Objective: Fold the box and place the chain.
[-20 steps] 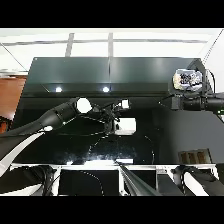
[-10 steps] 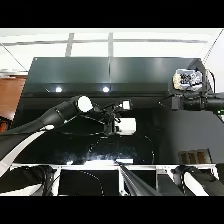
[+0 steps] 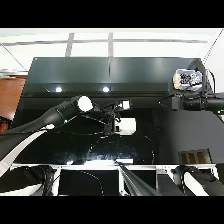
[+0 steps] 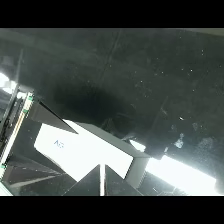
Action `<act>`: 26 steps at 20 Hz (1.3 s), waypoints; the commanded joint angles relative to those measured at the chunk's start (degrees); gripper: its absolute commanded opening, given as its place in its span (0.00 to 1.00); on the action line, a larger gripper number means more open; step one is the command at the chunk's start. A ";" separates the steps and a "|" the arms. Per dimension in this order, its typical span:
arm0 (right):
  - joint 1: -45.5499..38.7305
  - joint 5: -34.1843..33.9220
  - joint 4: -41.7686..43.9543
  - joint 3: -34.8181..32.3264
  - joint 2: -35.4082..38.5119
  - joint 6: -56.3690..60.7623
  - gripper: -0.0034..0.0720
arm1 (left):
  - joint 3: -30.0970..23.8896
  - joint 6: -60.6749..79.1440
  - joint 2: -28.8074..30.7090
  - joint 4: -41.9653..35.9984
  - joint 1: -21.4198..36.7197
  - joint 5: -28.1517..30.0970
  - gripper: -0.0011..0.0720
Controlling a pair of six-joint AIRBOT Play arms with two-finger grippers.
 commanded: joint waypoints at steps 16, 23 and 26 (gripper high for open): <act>-0.04 0.17 0.02 0.07 0.02 0.00 0.10 | 0.07 -0.52 -0.02 1.51 0.00 -0.35 0.98; -0.04 0.15 0.02 0.07 0.02 0.00 0.10 | 0.04 -1.33 -1.46 2.05 -0.26 -0.48 0.99; -0.04 -0.02 0.02 0.07 0.02 0.02 0.10 | 0.04 -2.78 -4.28 3.30 -1.64 -0.11 0.99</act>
